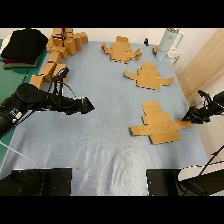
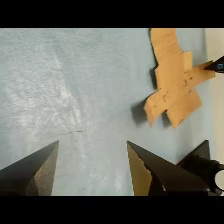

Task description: Fold the box.

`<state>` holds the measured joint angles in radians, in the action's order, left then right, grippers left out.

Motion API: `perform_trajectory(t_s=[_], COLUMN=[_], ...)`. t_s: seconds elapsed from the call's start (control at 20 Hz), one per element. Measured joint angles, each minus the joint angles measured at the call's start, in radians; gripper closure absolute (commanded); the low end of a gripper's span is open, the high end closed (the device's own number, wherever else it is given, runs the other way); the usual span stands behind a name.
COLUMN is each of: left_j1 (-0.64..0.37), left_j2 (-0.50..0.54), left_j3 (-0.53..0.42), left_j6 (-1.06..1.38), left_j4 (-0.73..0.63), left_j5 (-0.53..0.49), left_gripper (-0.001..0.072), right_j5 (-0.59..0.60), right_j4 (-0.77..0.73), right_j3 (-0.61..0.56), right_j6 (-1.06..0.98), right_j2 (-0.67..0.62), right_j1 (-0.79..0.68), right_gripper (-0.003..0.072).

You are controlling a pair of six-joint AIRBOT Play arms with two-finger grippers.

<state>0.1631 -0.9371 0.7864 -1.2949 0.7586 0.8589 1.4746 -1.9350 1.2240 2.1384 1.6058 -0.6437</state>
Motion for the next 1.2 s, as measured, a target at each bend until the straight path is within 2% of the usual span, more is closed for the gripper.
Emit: perform_trajectory(t_s=[0.05, 0.25, 0.35, 0.45, 0.65, 0.7, 0.8, 0.9, 1.0, 1.2], left_j1=[0.000, 0.000, -0.001, -0.001, -0.001, -0.001, -0.001, -0.001, -0.001, -0.002], left_j2=[0.000, 0.000, 0.000, 0.000, 0.000, 0.000, 0.000, 0.000, 0.000, 0.000], left_j3=[0.000, 0.000, 0.000, 0.000, 0.000, 0.000, 0.000, 0.000, 0.000, 0.000], left_j6=[0.000, 0.005, 0.019, 0.032, 0.046, 0.051, 0.064, 0.070, 0.074, 0.078], left_j4=[-0.009, -0.030, -0.032, -0.034, -0.034, -0.033, -0.034, -0.034, -0.034, -0.033], left_j5=[0.000, 0.002, -0.002, -0.011, -0.021, -0.020, -0.014, -0.003, 0.021, 0.072], left_gripper=[0.0062, 0.0062, 0.0062, 0.0062, 0.0062, 0.0062, 0.0062, 0.0062, 0.0062, 0.0062], right_j5=[0.024, 0.125, 0.134, 0.083, -0.147, -0.211, -0.296, -0.338, -0.360, -0.362], right_j4=[-0.030, -0.130, -0.205, -0.282, -0.352, -0.345, -0.297, -0.240, -0.202, -0.203], right_j3=[0.000, -0.005, -0.035, -0.098, -0.310, -0.370, -0.467, -0.521, -0.549, -0.550], right_j6=[0.011, 0.001, -0.025, -0.044, -0.135, -0.181, -0.269, -0.335, -0.369, -0.315], right_j2=[0.004, 0.008, -0.012, -0.065, -0.253, -0.305, -0.385, -0.429, -0.448, -0.422], right_j1=[0.005, 0.062, 0.117, 0.192, 0.381, 0.431, 0.518, 0.575, 0.604, 0.630], right_gripper=[0.0681, 0.0683, 0.0683, 0.0684, 0.0681, 0.0657, 0.0329, 0.0330, 0.0406, 0.0407])
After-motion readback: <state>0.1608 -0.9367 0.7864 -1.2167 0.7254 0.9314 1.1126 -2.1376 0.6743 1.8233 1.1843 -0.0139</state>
